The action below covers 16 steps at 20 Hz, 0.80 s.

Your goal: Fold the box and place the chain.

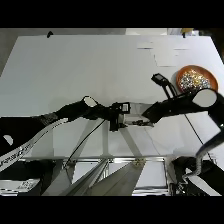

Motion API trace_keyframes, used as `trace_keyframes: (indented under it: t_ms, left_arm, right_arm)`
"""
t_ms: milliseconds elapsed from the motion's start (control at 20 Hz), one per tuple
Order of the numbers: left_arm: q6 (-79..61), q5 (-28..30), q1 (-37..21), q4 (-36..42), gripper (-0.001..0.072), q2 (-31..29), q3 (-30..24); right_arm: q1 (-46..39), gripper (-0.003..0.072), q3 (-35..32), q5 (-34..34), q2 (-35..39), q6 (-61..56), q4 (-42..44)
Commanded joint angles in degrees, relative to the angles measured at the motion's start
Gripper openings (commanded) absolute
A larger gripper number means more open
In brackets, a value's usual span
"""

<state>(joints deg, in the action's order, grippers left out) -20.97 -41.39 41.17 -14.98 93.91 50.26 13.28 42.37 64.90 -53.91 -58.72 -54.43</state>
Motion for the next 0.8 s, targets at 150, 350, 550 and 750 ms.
trace_keyframes:
  t_ms: [150, 350, 550, 750]
  left_arm:
    - [0.0, 0.0, 0.0, -0.02, 0.0333, 0.0, 0.0]
    - [0.0, 0.0, 0.0, 0.0, 0.0333, 0.0, 0.0]
    - [0.0, 0.0, 0.0, 0.0, 0.0333, 0.0, 0.0]
    - [0.0, 0.0, 0.0, -0.02, 0.0333, 0.0, 0.0]
  right_arm:
    - [-9.86, 0.0078, 17.31, 9.25, -0.26, -10.78, -12.81]
    - [-13.05, 0.0015, 16.0, 8.13, -3.32, -21.11, -27.3]
    - [-12.98, 0.0049, 9.57, 3.21, -7.08, -21.49, -25.77]
    - [-12.98, 0.0374, 2.4, -2.01, -9.14, -21.46, -27.1]
